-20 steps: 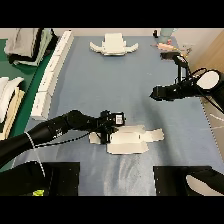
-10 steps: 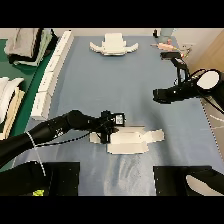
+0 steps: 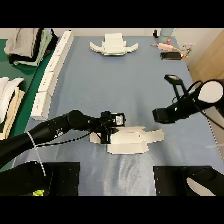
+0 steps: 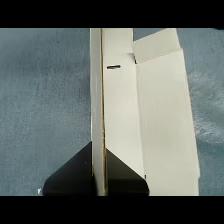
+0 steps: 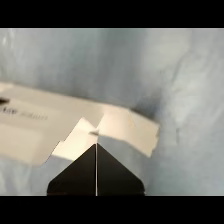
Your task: Fold the box.
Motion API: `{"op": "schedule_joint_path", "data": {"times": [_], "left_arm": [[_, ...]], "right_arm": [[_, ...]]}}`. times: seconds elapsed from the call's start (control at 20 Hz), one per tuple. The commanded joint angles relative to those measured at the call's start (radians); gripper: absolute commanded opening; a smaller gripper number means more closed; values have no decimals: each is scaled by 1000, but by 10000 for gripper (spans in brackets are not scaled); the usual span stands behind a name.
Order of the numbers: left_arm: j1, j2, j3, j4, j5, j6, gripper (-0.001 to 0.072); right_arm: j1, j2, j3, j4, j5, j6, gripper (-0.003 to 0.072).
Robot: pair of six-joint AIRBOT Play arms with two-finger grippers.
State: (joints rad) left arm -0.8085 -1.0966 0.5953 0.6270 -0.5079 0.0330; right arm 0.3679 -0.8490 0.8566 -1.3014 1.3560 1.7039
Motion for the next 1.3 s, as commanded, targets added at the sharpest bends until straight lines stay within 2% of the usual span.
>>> {"op": "schedule_joint_path", "data": {"times": [0.0,0.2,0.25,0.3,0.35,0.5,0.7,0.9,1.05,1.25], "left_arm": [[0,-1,0,0,0,0,13],[0,-1,0,0,0,0,14],[0,-1,0,0,0,0,13],[0,-1,0,0,0,0,13],[0,-1,0,0,1,0,13],[0,-1,0,0,1,0,13],[0,-1,0,0,1,0,13],[0,-1,0,0,1,0,13],[0,-1,0,0,1,0,13],[0,-1,0,0,1,0,13]], "right_arm": [[195,95,-90,-19,6,45,6],[517,153,-246,-8,-194,-348,25],[584,152,-284,-20,-229,-451,264],[641,148,-323,-53,-281,-525,596],[684,138,-356,-105,-325,-569,652],[718,79,-391,-250,-386,-579,652],[718,-4,-390,-314,-454,-575,652],[718,-59,-390,-373,-502,-488,651],[718,-37,-380,-416,-502,-388,651],[718,66,-374,-563,-496,-86,651]]}}
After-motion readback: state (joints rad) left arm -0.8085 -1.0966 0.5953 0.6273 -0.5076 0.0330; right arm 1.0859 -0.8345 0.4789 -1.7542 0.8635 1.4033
